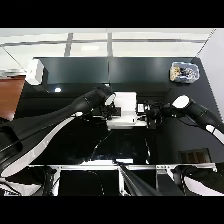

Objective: Fold the box and place the chain.

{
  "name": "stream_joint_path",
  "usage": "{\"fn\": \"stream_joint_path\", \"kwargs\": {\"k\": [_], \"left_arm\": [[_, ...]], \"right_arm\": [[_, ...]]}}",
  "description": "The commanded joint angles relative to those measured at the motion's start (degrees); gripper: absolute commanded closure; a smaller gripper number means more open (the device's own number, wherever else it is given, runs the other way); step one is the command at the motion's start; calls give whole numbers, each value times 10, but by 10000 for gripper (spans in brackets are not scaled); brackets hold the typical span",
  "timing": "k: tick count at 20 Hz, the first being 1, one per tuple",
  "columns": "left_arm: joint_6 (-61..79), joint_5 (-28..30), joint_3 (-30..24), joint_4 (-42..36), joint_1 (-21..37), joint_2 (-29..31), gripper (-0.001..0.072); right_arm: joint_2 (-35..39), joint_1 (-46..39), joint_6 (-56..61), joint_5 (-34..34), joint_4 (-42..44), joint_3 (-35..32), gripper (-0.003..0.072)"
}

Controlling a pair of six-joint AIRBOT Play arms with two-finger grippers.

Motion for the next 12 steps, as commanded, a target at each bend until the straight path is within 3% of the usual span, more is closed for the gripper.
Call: {"fn": "stream_joint_path", "kwargs": {"k": [1, 6, 12], "left_arm": [[-1, 1, 0, 0, 0, 0, 684], [-1, 1, 0, 0, 0, 0, 684], [-1, 1, 0, 0, 0, 0, 684]], "right_arm": [[-5, 0, 0, 1, 52, 0, 534], [-44, 24, 2, -17, 122, 0, 533], [-50, 33, 2, -29, 129, 0, 533]]}}
